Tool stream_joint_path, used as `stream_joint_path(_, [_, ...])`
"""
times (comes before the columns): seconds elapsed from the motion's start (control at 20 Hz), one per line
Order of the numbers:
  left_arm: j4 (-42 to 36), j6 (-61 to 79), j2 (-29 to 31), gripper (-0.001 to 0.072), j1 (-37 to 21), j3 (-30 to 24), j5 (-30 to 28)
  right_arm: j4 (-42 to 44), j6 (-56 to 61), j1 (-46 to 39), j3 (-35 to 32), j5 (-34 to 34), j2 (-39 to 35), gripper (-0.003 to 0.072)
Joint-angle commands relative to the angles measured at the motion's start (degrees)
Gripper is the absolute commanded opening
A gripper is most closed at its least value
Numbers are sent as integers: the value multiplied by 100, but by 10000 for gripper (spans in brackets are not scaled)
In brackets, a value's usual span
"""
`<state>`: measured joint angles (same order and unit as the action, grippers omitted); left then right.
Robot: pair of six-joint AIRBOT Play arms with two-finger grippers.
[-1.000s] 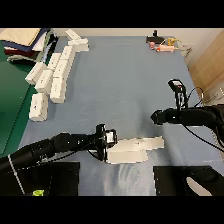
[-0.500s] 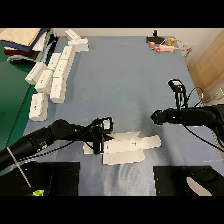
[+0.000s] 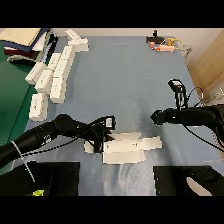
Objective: Fold the box.
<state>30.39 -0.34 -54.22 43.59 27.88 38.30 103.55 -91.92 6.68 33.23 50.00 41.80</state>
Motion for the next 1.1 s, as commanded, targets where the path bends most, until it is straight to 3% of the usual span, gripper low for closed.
stream_joint_path(0.0, [-46, 94, -33, 12, -13, 101, 61, 0, 0, -2, 0, -2, 4, 384])
stream_joint_path(0.5, [-44, 94, -33, 12, -13, 273, 66, -2, 0, -2, 0, -2, 4, 383])
stream_joint_path(0.8, [-42, 90, -33, 13, -13, 278, -382, 0, 0, -2, 0, 0, 4, 384])
stream_joint_path(1.05, [-39, 24, -33, 13, -11, 271, -363, 0, 0, -2, 0, 0, 4, 383])
